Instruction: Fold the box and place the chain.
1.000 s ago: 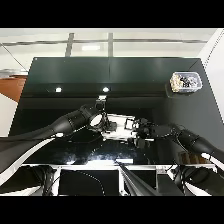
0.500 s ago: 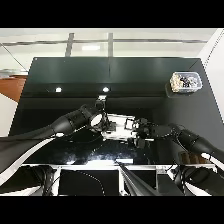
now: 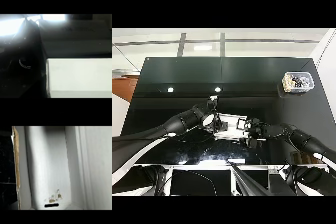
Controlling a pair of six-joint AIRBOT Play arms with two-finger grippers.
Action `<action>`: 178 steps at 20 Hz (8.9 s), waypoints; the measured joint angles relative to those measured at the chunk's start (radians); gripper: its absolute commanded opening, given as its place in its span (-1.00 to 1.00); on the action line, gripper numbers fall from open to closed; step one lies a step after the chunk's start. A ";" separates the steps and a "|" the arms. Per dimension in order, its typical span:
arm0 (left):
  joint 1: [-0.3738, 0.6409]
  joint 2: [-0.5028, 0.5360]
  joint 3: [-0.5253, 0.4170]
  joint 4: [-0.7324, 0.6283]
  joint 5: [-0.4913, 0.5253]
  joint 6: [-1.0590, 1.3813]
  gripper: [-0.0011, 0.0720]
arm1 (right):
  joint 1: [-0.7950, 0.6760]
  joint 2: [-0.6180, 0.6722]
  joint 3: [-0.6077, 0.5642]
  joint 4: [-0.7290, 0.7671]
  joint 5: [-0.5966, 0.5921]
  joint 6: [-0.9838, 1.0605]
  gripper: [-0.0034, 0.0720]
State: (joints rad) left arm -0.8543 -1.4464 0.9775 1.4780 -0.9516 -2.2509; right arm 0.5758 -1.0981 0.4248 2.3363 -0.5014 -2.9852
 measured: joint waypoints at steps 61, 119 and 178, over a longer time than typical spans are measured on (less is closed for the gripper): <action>0.083 0.066 -0.129 -0.003 -0.054 0.025 -0.90 | 0.034 0.040 0.110 -0.087 -0.157 0.087 0.35; 0.083 0.066 -0.129 0.006 -0.075 0.026 -0.90 | -0.473 0.224 0.093 -0.176 -0.504 1.211 -0.85; 0.084 0.066 -0.129 0.001 -0.083 0.048 -0.90 | 0.216 -0.153 0.455 -0.455 -0.360 2.078 0.34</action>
State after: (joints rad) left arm -0.7704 -1.3804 0.8482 1.4788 -1.0348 -2.2024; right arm 0.7914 -1.2507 0.8799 1.8809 -0.8619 -0.9077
